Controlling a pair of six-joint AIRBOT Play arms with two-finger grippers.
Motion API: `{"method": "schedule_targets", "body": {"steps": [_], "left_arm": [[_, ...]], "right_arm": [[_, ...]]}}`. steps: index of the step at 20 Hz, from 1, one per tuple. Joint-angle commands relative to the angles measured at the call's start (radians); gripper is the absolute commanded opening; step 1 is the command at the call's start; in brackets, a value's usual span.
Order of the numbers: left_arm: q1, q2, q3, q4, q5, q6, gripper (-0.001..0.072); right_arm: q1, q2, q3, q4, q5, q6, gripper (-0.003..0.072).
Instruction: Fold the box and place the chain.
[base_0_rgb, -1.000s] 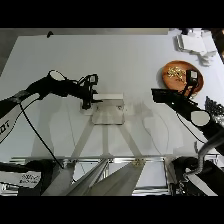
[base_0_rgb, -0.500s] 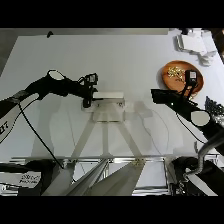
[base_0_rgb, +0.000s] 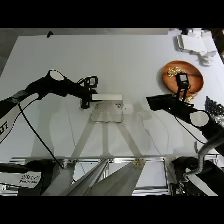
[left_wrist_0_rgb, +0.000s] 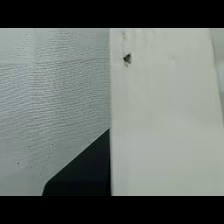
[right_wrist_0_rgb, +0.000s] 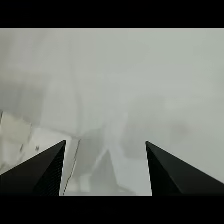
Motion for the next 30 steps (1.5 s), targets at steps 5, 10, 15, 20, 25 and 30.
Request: {"method": "schedule_targets", "body": {"steps": [5, 10, 15, 20, 25, 30], "left_arm": [[0.000, 0.000, 0.000, 0.011, 0.000, -0.001, 0.0007], [0.000, 0.000, 0.000, 0.011, 0.000, -0.001, 0.0007], [0.000, 0.000, 0.000, 0.011, 0.000, 0.000, 0.0007], [0.000, 0.000, 0.000, 0.011, 0.000, -0.001, 0.0007], [0.000, 0.000, 0.000, 0.011, 0.000, 0.000, 0.0007], [0.000, 0.000, 0.000, 0.011, 0.000, -0.001, 0.0007]], "right_arm": [[0.204, 0.000, 0.011, -0.003, 0.158, -0.477, 0.0538], [0.238, -0.029, 0.011, -0.010, 0.148, -0.527, 0.0539], [0.238, -0.160, 0.111, -0.061, 0.193, -0.745, 0.0678], [0.239, -0.384, 0.192, -0.054, 0.205, -0.856, 0.0701], [0.282, -0.437, 0.192, 0.088, 0.189, -0.854, 0.0703], [0.339, -0.438, 0.192, 0.108, 0.113, -0.637, 0.0702]]}}
